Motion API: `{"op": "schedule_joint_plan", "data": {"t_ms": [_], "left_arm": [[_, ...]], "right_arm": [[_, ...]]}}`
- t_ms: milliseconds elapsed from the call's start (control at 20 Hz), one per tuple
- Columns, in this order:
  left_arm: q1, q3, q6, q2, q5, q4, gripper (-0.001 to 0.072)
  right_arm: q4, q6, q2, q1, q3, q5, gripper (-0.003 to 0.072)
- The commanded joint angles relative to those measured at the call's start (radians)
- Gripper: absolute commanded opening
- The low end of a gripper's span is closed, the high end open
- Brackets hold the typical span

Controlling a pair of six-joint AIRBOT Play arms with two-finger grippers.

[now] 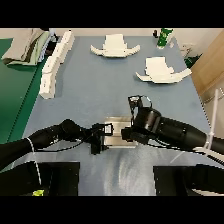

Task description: Fold the box.

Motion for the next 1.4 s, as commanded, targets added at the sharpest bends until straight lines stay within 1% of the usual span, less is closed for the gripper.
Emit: {"op": "schedule_joint_plan", "data": {"t_ms": [0, 50, 100, 150, 200, 250, 350, 400, 450, 500, 600, 650, 700, 750, 850, 1000, 1050, 1150, 1200, 1350], "left_arm": [[0.0, 0.001, 0.0, 0.0, 0.0, 0.0, 0.0468], [0.0, 0.001, 0.0, 0.0, 0.0, 0.0, 0.0468], [0.0, 0.001, 0.0, 0.0, 0.0, 0.0, 0.0468], [0.0, 0.001, 0.0, 0.0, 0.0, 0.0, 0.0468], [0.0, 0.001, 0.0, 0.0, 0.0, 0.0, 0.0468], [0.0, 0.001, 0.0, 0.0, 0.0, 0.0, 0.0468], [0.0, 0.001, 0.0, 0.0, 0.0, 0.0, 0.0468], [0.0, 0.001, 0.0, 0.0, 0.0, 0.0, 0.0468], [0.0, 0.001, 0.0, 0.0, 0.0, 0.0, 0.0468], [0.0, 0.001, 0.0, 0.0, 0.0, 0.0, 0.0468], [0.0, 0.001, 0.0, 0.0, 0.0, 0.0, 0.0468], [0.0, 0.001, 0.0, 0.0, 0.0, 0.0, 0.0468], [0.0, 0.001, 0.0, 0.0, 0.0, 0.0, 0.0468], [0.0, 0.001, 0.0, 0.0, 0.0, 0.0, 0.0468], [0.0, 0.001, 0.0, 0.0, 0.0, 0.0, 0.0468], [0.0, 0.001, 0.0, 0.0, 0.0, 0.0, 0.0468], [0.0, 0.001, 0.0, 0.0, 0.0, 0.0, 0.0468], [0.0, 0.001, 0.0, 0.0, 0.0, 0.0, 0.0468], [0.0, 0.001, 0.0, 0.0, 0.0, 0.0, 0.0468], [0.0, 0.001, 0.0, 0.0, 0.0, 0.0, 0.0468]], "right_arm": [[-0.123, -0.054, 0.087, -0.003, 0.007, -0.115, 0.0475], [-0.179, -0.078, 0.097, -0.022, 0.006, -0.136, 0.0308], [-0.215, -0.109, 0.098, -0.061, 0.006, -0.132, 0.0172], [-0.221, -0.155, 0.09, -0.127, 0.006, -0.108, 0.0072], [-0.196, -0.209, 0.077, -0.209, 0.006, -0.059, 0.0012], [-0.143, -0.269, 0.058, -0.296, 0.006, 0.002, 0.0004], [0.055, -0.439, 0.008, -0.487, 0.006, 0.162, 0.0003], [0.21, -0.557, -0.024, -0.585, 0.007, 0.243, 0.0003], [0.385, -0.685, -0.056, -0.67, 0.007, 0.296, 0.0003], [0.599, -0.833, -0.098, -0.754, 0.007, 0.32, 0.0003], [0.967, -1.074, -0.181, -0.87, 0.007, 0.291, 0.0003], [1.074, -1.144, -0.216, -0.897, 0.008, 0.262, 0.0003], [1.133, -1.193, -0.247, -0.907, 0.01, 0.229, 0.0003], [1.166, -1.242, -0.27, -0.907, 0.011, 0.198, 0.0003], [1.22, -1.37, -0.301, -0.893, 0.011, 0.087, 0.0003], [1.213, -1.52, -0.299, -0.853, 0.011, -0.055, 0.0003], [1.194, -1.54, -0.293, -0.835, 0.007, -0.079, 0.0003], [1.154, -1.584, -0.26, -0.795, -0.026, -0.071, 0.0003], [1.148, -1.608, -0.238, -0.777, -0.054, -0.046, 0.0003], [1.14, -1.669, -0.155, -0.72, -0.155, 0.078, 0.0003]]}}
